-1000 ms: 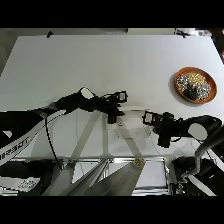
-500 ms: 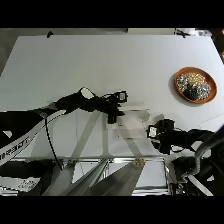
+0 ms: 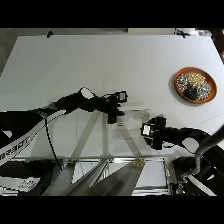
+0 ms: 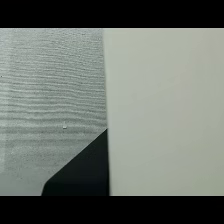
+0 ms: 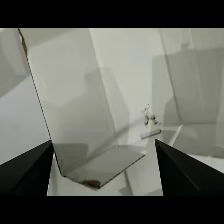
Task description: Fold the box and place the chain.
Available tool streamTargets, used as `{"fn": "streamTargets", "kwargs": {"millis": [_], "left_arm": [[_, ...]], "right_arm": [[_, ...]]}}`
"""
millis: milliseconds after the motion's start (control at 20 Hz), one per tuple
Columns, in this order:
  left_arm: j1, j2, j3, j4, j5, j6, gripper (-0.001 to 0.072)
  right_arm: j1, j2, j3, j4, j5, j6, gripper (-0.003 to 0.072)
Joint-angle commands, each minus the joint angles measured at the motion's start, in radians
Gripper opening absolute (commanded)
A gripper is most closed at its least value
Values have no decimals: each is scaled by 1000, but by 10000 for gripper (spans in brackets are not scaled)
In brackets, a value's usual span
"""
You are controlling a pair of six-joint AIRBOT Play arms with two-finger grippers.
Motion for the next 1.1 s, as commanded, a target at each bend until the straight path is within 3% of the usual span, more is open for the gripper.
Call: {"fn": "streamTargets", "kwargs": {"millis": [0, 400, 550, 850, 1050], "left_arm": [[-1, 0, 0, 0, 0, 0, 11], [-1, 0, 0, 0, 0, 0, 11], [-1, 0, 0, 0, 0, 0, 11], [-1, 0, 0, 0, 0, 0, 11], [-1, 0, 0, 0, 0, 0, 11]], "right_arm": [[21, -19, 25, -30, -65, -8, 700], [16, -33, 93, -43, -66, -8, 700], [-69, -66, 100, -23, -68, -9, 700], [-124, -101, 112, 149, -58, -198, 700], [-134, -145, 115, 154, -53, -200, 700]]}}
